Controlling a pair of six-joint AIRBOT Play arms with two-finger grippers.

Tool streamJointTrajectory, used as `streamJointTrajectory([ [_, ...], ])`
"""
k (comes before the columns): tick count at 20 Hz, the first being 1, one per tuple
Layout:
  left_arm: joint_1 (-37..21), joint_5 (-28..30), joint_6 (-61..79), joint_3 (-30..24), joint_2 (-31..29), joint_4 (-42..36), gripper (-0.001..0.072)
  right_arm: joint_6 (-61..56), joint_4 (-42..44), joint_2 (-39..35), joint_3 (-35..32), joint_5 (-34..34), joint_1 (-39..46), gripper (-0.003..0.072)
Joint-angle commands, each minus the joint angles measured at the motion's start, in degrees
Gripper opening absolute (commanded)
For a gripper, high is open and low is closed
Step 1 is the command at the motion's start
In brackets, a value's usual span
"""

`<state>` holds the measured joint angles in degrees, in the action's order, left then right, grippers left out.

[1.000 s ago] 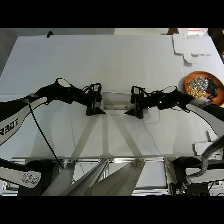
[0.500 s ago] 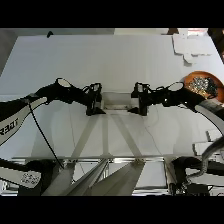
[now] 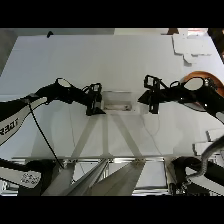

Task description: Fold the box and place the chain.

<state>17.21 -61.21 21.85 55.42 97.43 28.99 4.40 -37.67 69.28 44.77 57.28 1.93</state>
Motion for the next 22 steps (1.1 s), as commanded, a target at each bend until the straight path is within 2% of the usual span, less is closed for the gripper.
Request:
streamJointTrajectory([
  [1,0.0,-0.1,0.0,0.0,0.0,0.0,0.0208,-4.6,12.1,-1.4,0.0,1.7,0.2,0.0009],
  [6,0.0,-0.1,-0.1,0.0,0.0,0.0,0.0208,-8.0,16.1,3.8,0.0,-4.0,-4.8,0.0006],
  [8,0.0,0.0,0.0,0.0,0.0,0.0,0.0208,-8.0,19.5,7.2,0.1,-13.4,-8.1,0.0006],
  [11,0.0,-0.1,0.0,0.0,0.0,0.0,0.0208,-8.0,30.5,11.1,0.0,-31.3,-9.4,0.0006],
  [13,0.0,-0.1,0.0,0.0,0.0,0.0,0.0208,-8.0,29.1,12.8,0.0,-36.2,-9.2,0.0006],
  [19,0.0,-0.1,0.0,0.0,0.0,0.0,0.0208,-8.0,23.8,13.1,0.1,-27.8,-9.2,0.0009],
  [22,0.0,-0.1,0.0,0.0,0.0,0.0,0.0208,-9.6,12.3,6.3,0.1,-24.6,-9.2,0.0009],
])
